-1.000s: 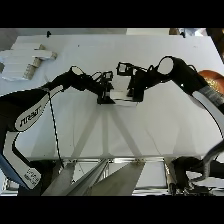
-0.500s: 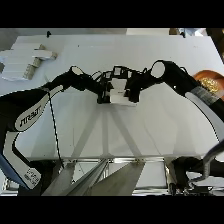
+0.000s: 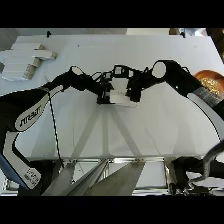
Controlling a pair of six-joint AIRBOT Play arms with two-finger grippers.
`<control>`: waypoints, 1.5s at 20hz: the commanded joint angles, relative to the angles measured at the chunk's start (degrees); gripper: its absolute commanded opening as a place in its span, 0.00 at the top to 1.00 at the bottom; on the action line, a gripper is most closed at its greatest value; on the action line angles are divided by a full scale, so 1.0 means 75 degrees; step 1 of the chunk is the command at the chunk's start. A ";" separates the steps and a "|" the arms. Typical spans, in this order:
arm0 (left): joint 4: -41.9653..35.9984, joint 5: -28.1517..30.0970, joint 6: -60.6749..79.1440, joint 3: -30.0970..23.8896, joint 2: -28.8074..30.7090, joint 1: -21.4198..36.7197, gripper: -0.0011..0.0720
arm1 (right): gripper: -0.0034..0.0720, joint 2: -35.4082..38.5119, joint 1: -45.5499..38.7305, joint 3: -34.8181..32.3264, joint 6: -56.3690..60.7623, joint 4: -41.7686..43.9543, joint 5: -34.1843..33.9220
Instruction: Fold the box and place the chain.
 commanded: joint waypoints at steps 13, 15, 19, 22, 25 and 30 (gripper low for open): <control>-0.0012 0.0038 -0.0009 0.0003 0.0003 0.0003 0.50 | 0.48 0.0035 0.0315 -0.0618 -0.0023 0.0545 -0.0641; -0.0012 0.0038 -0.0009 0.0003 0.0003 0.0003 0.50 | 0.48 0.0035 0.0309 -0.0883 -0.0023 0.0842 -0.1172; -0.0012 0.0038 -0.0009 0.0003 0.0003 0.0003 0.50 | 0.48 0.0041 0.0309 -0.0941 -0.0023 0.0938 -0.1559; -0.0012 0.0038 -0.0012 0.0003 0.0003 0.0003 0.50 | 0.48 0.0061 0.0309 -0.0941 -0.0020 0.0621 -0.1804; -0.0012 0.0038 -0.0009 0.0003 0.0003 0.0003 0.50 | 0.48 0.0321 0.0309 -0.0941 -0.0020 0.0562 -0.1813; -0.0012 0.0038 -0.0009 0.0003 0.0003 0.0003 0.50 | 0.48 0.0539 0.0309 -0.0941 -0.0020 0.0385 -0.1999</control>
